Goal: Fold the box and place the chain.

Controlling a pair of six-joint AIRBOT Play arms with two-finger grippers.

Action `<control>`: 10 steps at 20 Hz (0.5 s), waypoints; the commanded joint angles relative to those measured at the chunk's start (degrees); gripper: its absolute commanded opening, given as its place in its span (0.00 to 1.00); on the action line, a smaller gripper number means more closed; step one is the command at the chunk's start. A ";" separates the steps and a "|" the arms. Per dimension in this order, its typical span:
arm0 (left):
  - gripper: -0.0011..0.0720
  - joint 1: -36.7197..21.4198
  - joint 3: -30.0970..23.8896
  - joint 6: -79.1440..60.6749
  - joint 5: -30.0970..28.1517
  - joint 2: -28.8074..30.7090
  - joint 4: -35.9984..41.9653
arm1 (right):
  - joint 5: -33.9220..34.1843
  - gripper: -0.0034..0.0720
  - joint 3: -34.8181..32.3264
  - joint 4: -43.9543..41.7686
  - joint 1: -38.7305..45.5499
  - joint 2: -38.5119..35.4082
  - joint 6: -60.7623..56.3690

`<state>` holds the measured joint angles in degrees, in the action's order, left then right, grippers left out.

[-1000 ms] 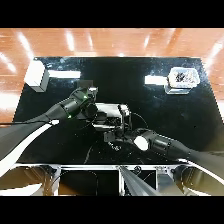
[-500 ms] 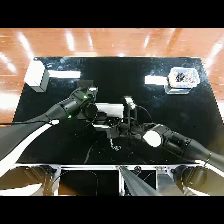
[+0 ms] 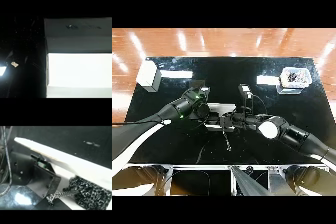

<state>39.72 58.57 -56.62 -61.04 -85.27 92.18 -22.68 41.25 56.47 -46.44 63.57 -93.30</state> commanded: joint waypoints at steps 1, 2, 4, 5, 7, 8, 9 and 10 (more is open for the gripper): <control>0.05 -0.02 -0.02 -0.02 -0.17 -0.04 -0.02 | -0.09 0.08 0.83 0.13 0.79 -0.04 0.59; 0.05 -0.02 -0.02 -0.02 -0.17 -0.04 -0.02 | -0.15 0.08 1.33 0.15 0.79 -0.04 0.74; 0.05 -0.02 -0.02 -0.02 -0.17 -0.04 -0.02 | -0.28 0.08 2.95 1.11 0.79 -0.04 1.40; 0.05 -0.02 -0.02 -0.02 -0.20 -0.04 -0.02 | -0.31 0.08 3.93 1.53 0.83 -0.04 1.42; 0.05 -0.02 -0.02 -0.02 -0.22 -0.04 -0.02 | -1.22 0.08 5.92 2.75 1.11 -0.04 1.42; 0.05 -0.02 -0.02 -0.02 -0.22 -0.04 -0.02 | -1.62 0.08 6.75 3.21 1.27 -0.11 1.42; 0.05 -0.02 -0.02 -0.02 -0.22 -0.04 -0.02 | -2.01 0.08 7.50 4.07 1.42 -0.24 1.42; 0.05 -0.02 -0.02 -0.04 -0.26 -0.04 -0.04 | -2.91 0.08 8.31 4.20 1.81 -0.31 1.44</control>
